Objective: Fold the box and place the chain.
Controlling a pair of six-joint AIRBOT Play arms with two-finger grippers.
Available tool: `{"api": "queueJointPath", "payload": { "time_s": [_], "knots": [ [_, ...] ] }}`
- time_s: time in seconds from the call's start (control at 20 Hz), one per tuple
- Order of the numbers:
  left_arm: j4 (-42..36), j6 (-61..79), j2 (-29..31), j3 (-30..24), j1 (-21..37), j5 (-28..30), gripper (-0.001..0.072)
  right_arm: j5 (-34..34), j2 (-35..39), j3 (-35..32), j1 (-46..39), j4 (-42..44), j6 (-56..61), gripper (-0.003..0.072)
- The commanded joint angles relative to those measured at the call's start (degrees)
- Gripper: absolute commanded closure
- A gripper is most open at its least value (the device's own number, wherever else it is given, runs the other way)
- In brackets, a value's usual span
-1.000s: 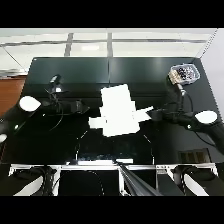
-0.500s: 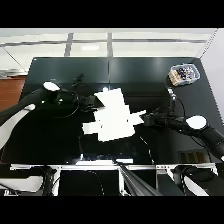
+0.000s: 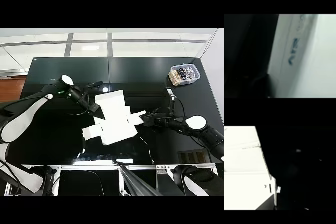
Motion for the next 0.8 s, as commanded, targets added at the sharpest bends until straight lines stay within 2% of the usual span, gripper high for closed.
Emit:
{"api": "queueJointPath", "payload": {
  "time_s": [0.0, 0.1, 0.15, 0.25, 0.35, 0.45, 0.5, 0.6, 0.65, 0.75],
  "knots": [
    [2.69, 2.05, -0.63, 2.82, -0.46, -0.85, 0.0679, -0.02, 0.0, -0.02, 0.02, 0.02, 0.09, 0.0629],
    [2.71, 2.03, -0.61, 4.37, -0.46, -0.57, 0.068, 0.11, 0.02, 0.07, 0.04, 0.07, 1.46, 0.0099],
    [2.73, 1.97, -0.52, 4.98, -0.46, -0.59, 0.0682, 1.22, 0.02, 0.37, 0.0, -0.11, 1.84, 0.0026],
    [4.2, 1.55, 0.9, 5.11, -0.55, -0.57, 0.0683, 6.69, 0.07, 3.41, -1.31, -7.1, 1.86, 0.0026],
    [5.03, 0.61, 4.37, 3.08, -1.2, 0.39, 0.0683, 13.64, 0.07, 8.24, -3.58, -16.26, 1.86, 0.0031],
    [4.28, 3.17, 10.69, -3.39, -2.12, 5.92, 0.0683, 16.72, 0.07, 12.24, -5.16, -24.92, 1.88, 0.0031],
    [2.73, 5.35, 14.62, -8.83, -2.6, 11.1, 0.0681, 16.09, 0.07, 12.94, -5.7, -27.1, 1.88, 0.0031],
    [-0.9, 17.84, 21.0, -19.12, -2.99, 20.22, 0.0679, 13.38, 0.04, 12.79, -6.05, -24.65, 2.12, 0.0031],
    [-1.25, 24.24, 22.86, -22.38, -3.1, 23.3, 0.068, 11.65, 0.04, 12.74, -5.51, -23.74, 1.92, 0.0031],
    [-0.76, 37.73, 23.3, -24.41, -3.76, 23.58, 0.0681, 9.6, 0.04, 12.48, -3.74, -23.85, -5.97, 0.0031]
  ]
}}
